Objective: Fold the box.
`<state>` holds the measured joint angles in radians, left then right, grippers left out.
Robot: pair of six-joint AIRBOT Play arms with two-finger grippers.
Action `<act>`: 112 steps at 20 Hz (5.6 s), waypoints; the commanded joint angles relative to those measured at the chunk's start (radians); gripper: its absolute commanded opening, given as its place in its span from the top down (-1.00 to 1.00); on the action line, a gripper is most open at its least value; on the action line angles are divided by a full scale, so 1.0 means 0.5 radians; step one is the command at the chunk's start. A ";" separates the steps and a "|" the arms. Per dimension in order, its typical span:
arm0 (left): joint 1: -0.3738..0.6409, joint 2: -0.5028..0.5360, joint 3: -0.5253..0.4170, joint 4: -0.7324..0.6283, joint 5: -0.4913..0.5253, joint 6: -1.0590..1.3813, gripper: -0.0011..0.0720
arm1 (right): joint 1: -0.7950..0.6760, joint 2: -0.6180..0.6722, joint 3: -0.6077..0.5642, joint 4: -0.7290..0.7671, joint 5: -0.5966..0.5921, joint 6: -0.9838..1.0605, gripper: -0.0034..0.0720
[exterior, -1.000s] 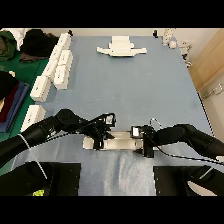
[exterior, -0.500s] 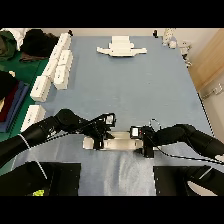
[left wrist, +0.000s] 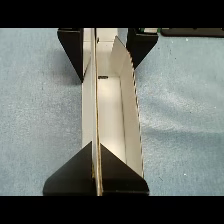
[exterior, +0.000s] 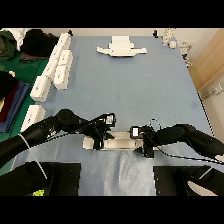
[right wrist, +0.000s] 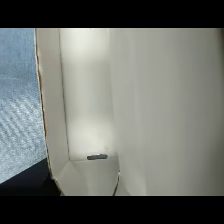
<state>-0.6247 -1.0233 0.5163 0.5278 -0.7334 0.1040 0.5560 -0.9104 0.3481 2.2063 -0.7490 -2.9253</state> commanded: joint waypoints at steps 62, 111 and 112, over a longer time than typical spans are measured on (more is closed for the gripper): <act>0.034 0.005 0.237 -0.152 -0.158 -1.778 0.93 | 0.002 -0.001 -0.001 -0.008 -0.002 0.001 -0.44; 0.023 0.577 -0.411 0.351 0.079 -0.326 -0.92 | 0.002 -0.001 -0.001 -0.021 -0.002 0.001 -0.43; 0.002 0.533 -0.412 0.298 0.106 -0.294 -0.91 | 0.002 -0.001 -0.001 -0.021 -0.002 0.001 -0.44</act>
<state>-0.6033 -0.6926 0.3172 0.7525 -0.7307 -0.1238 0.5568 -0.9104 0.3481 2.1960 -0.7502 -2.9253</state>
